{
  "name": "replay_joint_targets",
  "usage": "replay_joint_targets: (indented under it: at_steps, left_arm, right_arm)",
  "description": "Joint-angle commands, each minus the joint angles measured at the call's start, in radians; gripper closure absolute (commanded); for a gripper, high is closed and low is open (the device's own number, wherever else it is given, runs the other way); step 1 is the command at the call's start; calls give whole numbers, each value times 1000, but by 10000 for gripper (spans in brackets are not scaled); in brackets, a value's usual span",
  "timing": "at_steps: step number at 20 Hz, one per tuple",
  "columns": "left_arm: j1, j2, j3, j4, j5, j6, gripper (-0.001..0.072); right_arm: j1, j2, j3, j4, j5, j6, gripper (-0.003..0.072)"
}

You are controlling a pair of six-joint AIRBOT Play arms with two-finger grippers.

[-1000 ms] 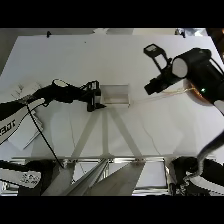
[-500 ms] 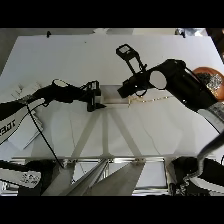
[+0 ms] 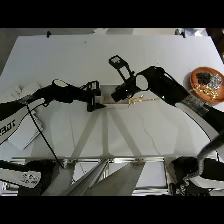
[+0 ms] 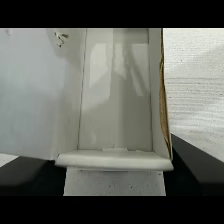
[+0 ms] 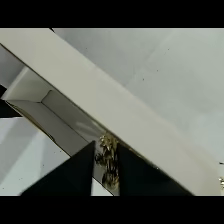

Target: Fold the box and place the chain.

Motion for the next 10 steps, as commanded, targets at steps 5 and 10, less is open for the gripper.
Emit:
replay_joint_targets:
  at_steps: [5, 10]
  left_arm:
    - [0, 0, 0, 0, 0, 0, 366]
    - [0, 0, 0, 0, 0, 0, 366]
  right_arm:
    - [0, 92, 1, -107, 84, -140, 425]
    - [-137, 200, 1, -261, 244, -216, 346]
